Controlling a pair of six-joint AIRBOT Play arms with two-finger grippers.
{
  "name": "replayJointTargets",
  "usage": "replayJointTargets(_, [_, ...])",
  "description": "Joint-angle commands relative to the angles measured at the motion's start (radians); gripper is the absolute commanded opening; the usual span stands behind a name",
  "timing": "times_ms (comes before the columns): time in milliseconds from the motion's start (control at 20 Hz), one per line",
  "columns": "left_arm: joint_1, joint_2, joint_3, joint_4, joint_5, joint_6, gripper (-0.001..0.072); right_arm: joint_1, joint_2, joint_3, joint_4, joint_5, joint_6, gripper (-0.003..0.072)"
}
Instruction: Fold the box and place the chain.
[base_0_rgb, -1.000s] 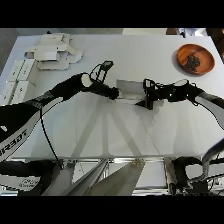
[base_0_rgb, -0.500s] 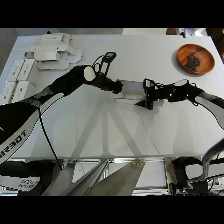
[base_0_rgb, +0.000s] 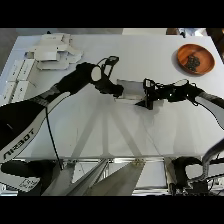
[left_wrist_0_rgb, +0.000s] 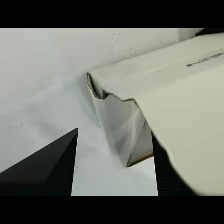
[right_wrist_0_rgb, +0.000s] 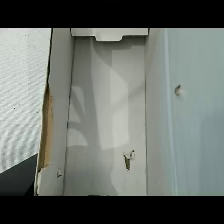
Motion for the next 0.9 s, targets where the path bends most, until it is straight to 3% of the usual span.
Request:
replayJointTargets(0, [-0.043,-0.050,0.005,0.003,0.007,-0.032,0.0537,0.000,0.000,0.000,0.001,0.000,0.000,0.0499])
replayJointTargets(200, [-0.057,-0.059,0.005,0.021,0.092,-0.148,0.0533,0.000,0.000,0.000,0.000,0.000,0.000,0.0499])
replayJointTargets(350, [-0.057,-0.059,0.005,0.082,0.078,-0.171,0.0507,0.000,0.000,0.000,0.000,0.000,0.000,0.0499])
replayJointTargets(450, [-0.057,-0.059,0.005,0.119,0.063,-0.195,0.0366,0.000,0.000,0.000,0.000,0.000,0.000,0.0499])
replayJointTargets(550, [-0.057,-0.059,0.005,0.135,0.063,-0.214,0.0341,0.000,0.000,0.000,0.000,0.000,0.000,0.0499])
replayJointTargets(650, [-0.057,-0.059,0.005,0.135,0.063,-0.215,0.0188,0.000,0.000,0.000,0.001,0.000,0.000,0.0499])
replayJointTargets(700, [-0.057,-0.059,0.005,0.134,0.062,-0.215,0.0137,0.000,0.000,0.000,0.000,0.000,0.000,0.0499])
replayJointTargets(750, [-0.057,-0.059,0.005,0.134,0.061,-0.216,0.0136,0.000,0.000,0.000,0.001,0.000,0.000,0.0499])
replayJointTargets(850, [-0.057,-0.059,0.005,0.134,0.053,-0.220,0.0010,0.000,0.000,0.000,0.001,0.000,0.000,0.0499])
